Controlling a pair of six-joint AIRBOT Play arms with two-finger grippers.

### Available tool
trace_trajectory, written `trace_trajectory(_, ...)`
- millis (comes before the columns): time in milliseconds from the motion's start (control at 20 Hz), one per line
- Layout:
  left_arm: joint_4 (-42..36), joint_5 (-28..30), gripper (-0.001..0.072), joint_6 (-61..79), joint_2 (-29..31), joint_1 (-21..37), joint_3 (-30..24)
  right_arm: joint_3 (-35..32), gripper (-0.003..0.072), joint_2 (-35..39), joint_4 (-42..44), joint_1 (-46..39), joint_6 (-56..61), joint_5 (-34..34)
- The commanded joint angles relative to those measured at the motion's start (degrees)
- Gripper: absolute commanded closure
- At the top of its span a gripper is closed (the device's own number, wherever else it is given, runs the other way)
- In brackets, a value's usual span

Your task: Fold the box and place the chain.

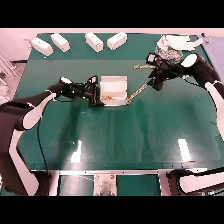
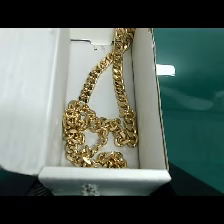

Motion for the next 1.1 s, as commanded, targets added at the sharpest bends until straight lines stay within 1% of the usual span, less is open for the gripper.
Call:
trace_trajectory(0,0.02,0.02,0.0341,0.00,0.00,0.04,0.02,-0.50,0.0262,-2.97,-0.22,-1.38,-12.79,0.24)
trace_trajectory(250,0.02,0.02,0.0341,0.00,0.00,0.04,0.02,0.13,0.0261,-7.26,0.17,-0.35,-21.75,0.22)
trace_trajectory(450,0.02,0.02,0.0341,0.00,0.00,0.02,0.00,3.06,0.0262,-9.97,2.43,0.39,-26.62,0.28)
trace_trajectory(650,0.02,0.02,0.0341,0.00,0.00,0.04,0.00,6.64,0.0264,-12.74,3.82,0.63,-26.99,2.12)
trace_trajectory(1050,0.00,0.00,0.0341,0.00,0.00,0.02,0.00,7.26,0.0275,-15.02,4.04,1.01,-26.99,3.50)
